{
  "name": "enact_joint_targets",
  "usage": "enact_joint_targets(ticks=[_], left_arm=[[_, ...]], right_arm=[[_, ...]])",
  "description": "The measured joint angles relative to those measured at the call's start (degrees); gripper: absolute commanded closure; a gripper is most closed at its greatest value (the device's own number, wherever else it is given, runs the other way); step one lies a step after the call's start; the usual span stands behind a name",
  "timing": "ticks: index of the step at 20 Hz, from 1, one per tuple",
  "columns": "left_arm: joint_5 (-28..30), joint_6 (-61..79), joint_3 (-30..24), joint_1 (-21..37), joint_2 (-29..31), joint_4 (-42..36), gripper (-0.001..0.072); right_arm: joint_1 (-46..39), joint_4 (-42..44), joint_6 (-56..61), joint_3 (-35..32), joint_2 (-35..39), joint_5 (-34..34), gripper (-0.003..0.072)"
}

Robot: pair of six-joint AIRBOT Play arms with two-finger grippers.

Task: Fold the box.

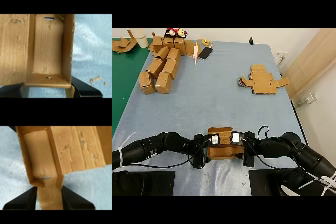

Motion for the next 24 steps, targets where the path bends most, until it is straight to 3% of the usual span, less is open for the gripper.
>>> enact_joint_targets(ticks=[4, 13, 15, 16, 17, 24], left_arm=[[0.0, 0.02, 0.0, 0.0, 0.0, 0.0, 0.0195], [0.0, 0.02, 0.0, 0.0, 0.0, 0.0, 0.0196], [0.0, 0.02, 0.0, 0.0, 0.0, 0.02, 0.0196], [0.0, 0.04, 0.0, 0.0, 0.0, 0.02, 0.0196], [0.0, 0.04, 0.0, 0.0, 0.0, 0.02, 0.0195], [0.0, 0.04, 0.0, 0.0, 0.0, 0.04, 0.0196]], right_arm=[[1.7, 1.01, -3.91, 0.0, -1.14, 1.14, 0.0519], [4.39, 1.62, -8.11, -0.02, -2.08, 5.46, 0.0535], [4.48, 2.25, -8.26, -0.02, -2.84, 6.16, 0.0523], [4.48, 2.54, -8.28, -0.02, -3.26, 6.32, 0.0409], [4.52, 2.97, -8.28, -0.02, -3.65, 6.56, 0.0236], [4.52, 4.33, -8.48, 0.0, -4.72, 6.78, 0.0236]])
